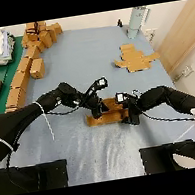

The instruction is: Fold the box.

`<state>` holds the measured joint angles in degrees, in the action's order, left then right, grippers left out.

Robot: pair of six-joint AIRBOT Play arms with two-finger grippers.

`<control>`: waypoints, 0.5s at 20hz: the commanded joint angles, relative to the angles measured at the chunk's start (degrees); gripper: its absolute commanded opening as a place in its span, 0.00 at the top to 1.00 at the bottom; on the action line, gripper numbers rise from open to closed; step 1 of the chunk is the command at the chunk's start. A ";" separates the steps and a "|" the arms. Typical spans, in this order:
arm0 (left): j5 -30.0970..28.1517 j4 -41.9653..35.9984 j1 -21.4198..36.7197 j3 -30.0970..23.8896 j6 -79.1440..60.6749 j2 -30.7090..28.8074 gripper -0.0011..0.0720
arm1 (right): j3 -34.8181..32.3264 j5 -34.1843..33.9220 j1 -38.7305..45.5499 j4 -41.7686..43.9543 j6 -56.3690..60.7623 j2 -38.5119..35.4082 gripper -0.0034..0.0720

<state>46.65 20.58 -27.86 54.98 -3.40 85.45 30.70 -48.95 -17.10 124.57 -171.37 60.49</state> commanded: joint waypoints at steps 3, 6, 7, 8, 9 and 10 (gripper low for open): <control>-0.02 0.00 0.00 0.02 -0.02 0.04 0.97 | 0.17 -1.70 0.22 0.81 -0.76 0.55 0.00; -0.02 0.00 0.00 0.02 -0.02 0.04 0.97 | 0.17 -3.50 -0.13 0.81 -0.76 0.57 0.00; -0.02 0.00 0.00 0.02 -0.02 0.04 0.97 | 0.17 -4.24 -0.13 0.81 -0.76 0.57 0.00; -0.02 0.00 0.00 0.02 -0.02 0.04 0.97 | 0.17 -4.61 -0.13 0.81 -0.76 0.57 0.00; -0.02 0.00 0.00 0.02 -0.02 0.04 0.97 | 0.17 -4.79 -0.13 0.81 -0.74 0.57 0.00; -0.02 0.00 0.00 0.02 -0.02 0.04 0.97 | 0.17 -4.76 -0.13 0.79 -0.74 0.59 0.00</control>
